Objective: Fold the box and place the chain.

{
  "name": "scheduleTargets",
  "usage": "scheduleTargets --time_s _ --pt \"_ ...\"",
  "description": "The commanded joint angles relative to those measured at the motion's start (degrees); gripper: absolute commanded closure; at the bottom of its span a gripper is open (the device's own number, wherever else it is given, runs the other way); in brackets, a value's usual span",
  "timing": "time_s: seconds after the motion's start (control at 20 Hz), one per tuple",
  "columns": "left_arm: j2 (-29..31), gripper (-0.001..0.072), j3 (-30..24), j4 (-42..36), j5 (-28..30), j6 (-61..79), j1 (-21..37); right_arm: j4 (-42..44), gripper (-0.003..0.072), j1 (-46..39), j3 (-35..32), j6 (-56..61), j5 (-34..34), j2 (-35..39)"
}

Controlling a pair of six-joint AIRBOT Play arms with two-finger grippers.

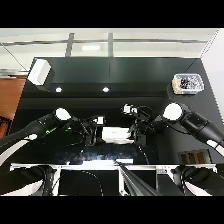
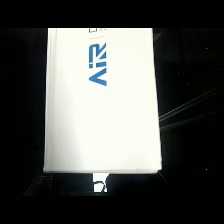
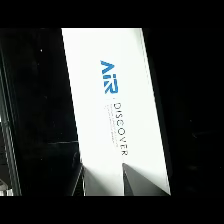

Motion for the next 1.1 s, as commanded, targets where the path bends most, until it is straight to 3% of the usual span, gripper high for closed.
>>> scheduleTargets --time_s 0.0,0.3,0.45,0.5,0.6,0.7,0.9,1.05 --pt "-0.02 0.0247 -0.02 0.04 0.04 0.09 0.04 -0.11 0.0410 0.02 -0.74 0.55 -2.43 -0.11" --pt "-0.02 0.0247 -0.02 0.04 0.00 0.09 0.04 0.11 0.0410 0.00 -0.57 4.63 -0.79 0.04" --pt "-0.02 0.0247 -0.02 0.02 -0.02 0.09 0.04 0.24 0.0411 -0.42 1.73 12.24 2.34 0.90" --pt "-0.02 0.0247 -0.02 0.02 -0.02 0.09 0.04 0.26 0.0437 -1.27 2.71 17.16 4.04 1.64" --pt "-0.02 0.0247 -0.02 0.02 -0.02 0.09 0.04 0.28 0.0636 -3.98 3.13 27.54 8.09 3.10" --pt "-0.02 0.0247 -0.02 0.02 0.00 0.09 0.04 2.45 0.0675 -6.12 1.60 33.83 12.35 3.10" --pt "-0.02 0.0247 -0.02 0.02 0.00 0.09 0.04 27.65 0.0683 -5.14 -7.06 29.11 3.72 2.78" --pt "-0.02 0.0247 -0.02 0.02 0.00 0.09 0.04 30.38 0.0681 -2.40 -8.68 29.27 -3.45 0.79"
